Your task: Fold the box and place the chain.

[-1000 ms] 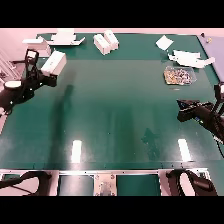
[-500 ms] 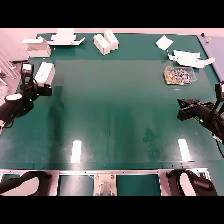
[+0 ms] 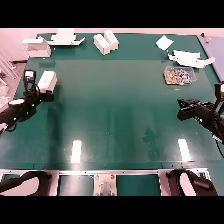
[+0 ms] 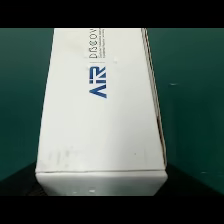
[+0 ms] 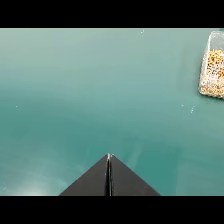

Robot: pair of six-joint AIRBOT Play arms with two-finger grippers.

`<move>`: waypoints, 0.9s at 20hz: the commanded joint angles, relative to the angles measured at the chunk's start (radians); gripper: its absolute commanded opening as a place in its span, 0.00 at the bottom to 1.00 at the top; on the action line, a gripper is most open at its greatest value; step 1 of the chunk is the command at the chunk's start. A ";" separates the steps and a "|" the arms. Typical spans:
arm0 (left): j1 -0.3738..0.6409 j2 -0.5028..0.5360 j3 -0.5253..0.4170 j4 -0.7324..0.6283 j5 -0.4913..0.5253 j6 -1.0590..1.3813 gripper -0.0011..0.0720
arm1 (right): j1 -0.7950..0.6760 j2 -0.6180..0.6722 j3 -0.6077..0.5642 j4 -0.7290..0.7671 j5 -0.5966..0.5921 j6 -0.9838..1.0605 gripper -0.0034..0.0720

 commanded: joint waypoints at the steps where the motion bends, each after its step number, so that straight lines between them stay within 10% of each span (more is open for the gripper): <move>1: 0.001 -0.053 -0.003 -0.005 -0.045 0.014 0.04 | 0.000 0.000 0.000 0.001 0.001 0.000 0.05; 7: 0.001 -0.069 0.016 -0.138 -0.079 0.151 0.07 | 0.000 0.000 -0.001 0.000 0.001 0.000 0.05; 9: 0.001 -0.069 0.016 -0.152 -0.050 0.139 0.87 | 0.000 0.000 0.000 0.000 0.001 0.000 0.05; 10: 0.001 -0.069 0.016 -0.167 -0.017 0.128 0.97 | 0.000 0.000 0.000 0.000 0.001 0.000 0.05; 18: 0.000 -0.020 0.011 -0.180 -0.031 0.059 1.00 | 0.000 0.001 0.000 0.023 0.001 0.000 0.05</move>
